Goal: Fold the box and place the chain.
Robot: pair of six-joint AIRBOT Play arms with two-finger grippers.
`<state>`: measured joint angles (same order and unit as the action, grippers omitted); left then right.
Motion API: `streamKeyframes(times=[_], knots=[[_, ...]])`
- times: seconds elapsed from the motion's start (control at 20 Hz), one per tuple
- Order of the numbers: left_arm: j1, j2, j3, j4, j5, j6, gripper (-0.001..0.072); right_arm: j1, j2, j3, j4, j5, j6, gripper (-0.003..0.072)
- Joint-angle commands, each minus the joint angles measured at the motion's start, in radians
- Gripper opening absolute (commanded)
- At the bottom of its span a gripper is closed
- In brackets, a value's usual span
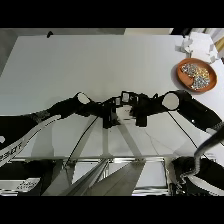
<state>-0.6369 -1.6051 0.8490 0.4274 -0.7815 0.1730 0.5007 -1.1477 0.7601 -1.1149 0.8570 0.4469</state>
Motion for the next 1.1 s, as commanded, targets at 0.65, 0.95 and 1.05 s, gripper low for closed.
streamKeyframes(times=[0.65,0.95,1.05], knots=[[-0.001,0.0,-0.001,-0.001,-0.002,-0.002,0.0207,-0.009,0.095,-0.015,0.033,0.054,0.0,0.0295],[-0.001,0.0,-0.001,-0.001,-0.001,-0.002,0.0207,-0.153,0.063,-0.082,0.43,0.044,-0.129,0.0013],[-0.001,0.0,-0.001,-0.001,-0.001,-0.002,0.0207,-0.157,0.044,-0.128,0.461,0.044,-0.163,0.0013]])
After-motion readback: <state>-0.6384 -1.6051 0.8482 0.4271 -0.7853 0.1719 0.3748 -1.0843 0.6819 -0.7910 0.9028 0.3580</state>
